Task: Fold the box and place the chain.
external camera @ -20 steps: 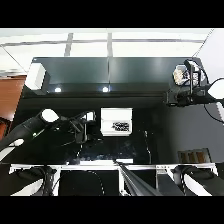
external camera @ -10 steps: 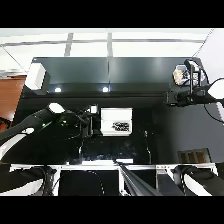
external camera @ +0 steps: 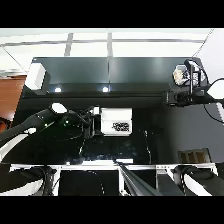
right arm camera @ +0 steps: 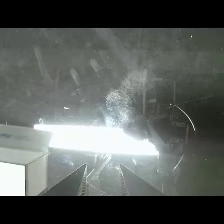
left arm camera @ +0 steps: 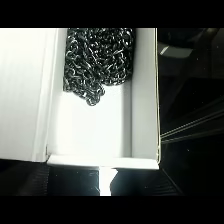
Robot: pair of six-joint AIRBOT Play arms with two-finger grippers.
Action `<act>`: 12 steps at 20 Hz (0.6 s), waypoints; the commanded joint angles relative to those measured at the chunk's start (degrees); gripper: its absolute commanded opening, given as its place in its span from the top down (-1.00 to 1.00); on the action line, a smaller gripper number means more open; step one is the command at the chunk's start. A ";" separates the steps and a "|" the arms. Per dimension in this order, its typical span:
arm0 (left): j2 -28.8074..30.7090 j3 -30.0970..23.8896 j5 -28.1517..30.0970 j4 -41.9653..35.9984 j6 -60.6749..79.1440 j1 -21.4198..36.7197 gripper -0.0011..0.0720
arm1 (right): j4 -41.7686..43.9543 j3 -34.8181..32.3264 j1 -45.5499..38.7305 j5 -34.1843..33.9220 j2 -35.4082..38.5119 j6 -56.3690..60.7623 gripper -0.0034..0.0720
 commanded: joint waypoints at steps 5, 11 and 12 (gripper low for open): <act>-0.02 0.07 1.05 0.02 0.33 -0.94 -0.10 | 9.99 -1.18 6.08 -9.46 -5.49 -1.03 -0.75; -0.02 0.07 1.16 0.04 0.33 -1.01 -0.10 | 28.39 -1.16 13.40 -14.19 -14.03 -30.23 -0.66; -0.02 0.07 1.16 0.07 0.33 -1.01 -0.10 | 28.35 -0.90 13.75 -12.02 -13.81 -37.88 -0.66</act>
